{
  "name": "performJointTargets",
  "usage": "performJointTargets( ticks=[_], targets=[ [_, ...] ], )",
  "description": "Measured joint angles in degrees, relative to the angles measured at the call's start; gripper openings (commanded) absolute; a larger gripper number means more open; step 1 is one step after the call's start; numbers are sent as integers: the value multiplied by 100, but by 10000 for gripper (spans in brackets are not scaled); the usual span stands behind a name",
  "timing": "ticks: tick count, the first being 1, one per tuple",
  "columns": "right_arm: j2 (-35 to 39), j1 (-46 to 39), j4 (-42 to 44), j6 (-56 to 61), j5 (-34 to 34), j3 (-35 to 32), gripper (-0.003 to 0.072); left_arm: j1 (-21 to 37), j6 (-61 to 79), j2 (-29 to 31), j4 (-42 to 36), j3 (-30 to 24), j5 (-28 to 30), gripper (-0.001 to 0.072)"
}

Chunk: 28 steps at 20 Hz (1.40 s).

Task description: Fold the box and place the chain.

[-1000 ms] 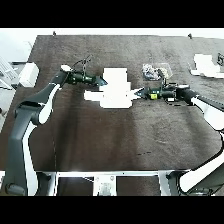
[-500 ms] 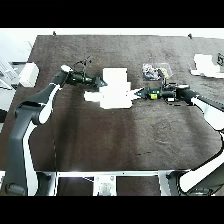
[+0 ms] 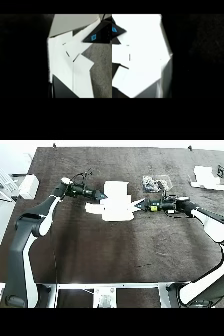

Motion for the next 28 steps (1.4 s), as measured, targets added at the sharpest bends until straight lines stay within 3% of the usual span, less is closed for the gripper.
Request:
performJointTargets(
  ticks=[6,9,14,18,21,28],
  targets=[
    [66,-192,463,-293,131,-2,398,4,828,0,-286,0,-127,19],
    [238,-595,957,-522,516,-2,337,4,1672,0,-463,0,-466,17],
    [472,-1204,1314,-702,1176,-9,339,0,2966,0,-673,0,-905,15],
    [520,-1294,1401,-999,1228,-181,339,-2,3713,35,-695,-87,-1169,15],
    [535,-1141,1436,-1274,992,-396,339,-33,4266,225,-693,-407,-1132,15],
    [535,-839,1460,-1600,619,-621,339,-50,5563,870,-789,-1845,-267,15]
  ],
)
